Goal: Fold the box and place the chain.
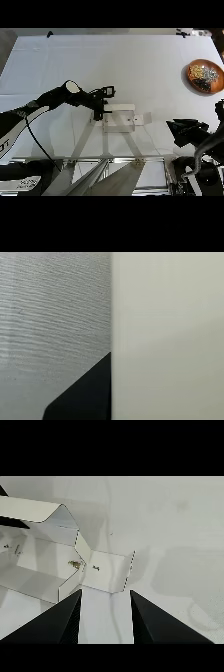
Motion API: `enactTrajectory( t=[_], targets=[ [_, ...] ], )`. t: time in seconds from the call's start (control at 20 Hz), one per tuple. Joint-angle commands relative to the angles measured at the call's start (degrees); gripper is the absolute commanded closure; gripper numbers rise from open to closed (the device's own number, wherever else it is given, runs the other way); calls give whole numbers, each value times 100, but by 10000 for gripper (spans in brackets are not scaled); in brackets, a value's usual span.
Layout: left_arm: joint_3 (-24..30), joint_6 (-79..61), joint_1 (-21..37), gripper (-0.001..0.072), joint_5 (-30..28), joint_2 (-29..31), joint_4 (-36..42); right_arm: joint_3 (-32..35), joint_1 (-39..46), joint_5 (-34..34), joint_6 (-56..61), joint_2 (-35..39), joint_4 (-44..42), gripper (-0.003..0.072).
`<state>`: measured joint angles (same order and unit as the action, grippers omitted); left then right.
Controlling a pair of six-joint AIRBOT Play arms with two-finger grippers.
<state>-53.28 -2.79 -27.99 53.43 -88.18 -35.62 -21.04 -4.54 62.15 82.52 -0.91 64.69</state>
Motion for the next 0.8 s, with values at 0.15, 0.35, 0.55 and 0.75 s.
enactTrajectory(
  t=[0.15,0.35,0.55,0.75],
  targets=[
    [-7,-57,-50,699,-24,-140,4,-2,-4,0,-4,4,22,348],
    [-7,-197,-149,699,-114,-138,0,-2,-4,2,-4,4,68,348],
    [-7,-192,-153,699,-122,-138,-63,-2,-4,2,-2,4,85,348],
    [-7,-24,-151,699,-55,-114,-153,-2,-4,2,-2,4,85,348]
  ],
)
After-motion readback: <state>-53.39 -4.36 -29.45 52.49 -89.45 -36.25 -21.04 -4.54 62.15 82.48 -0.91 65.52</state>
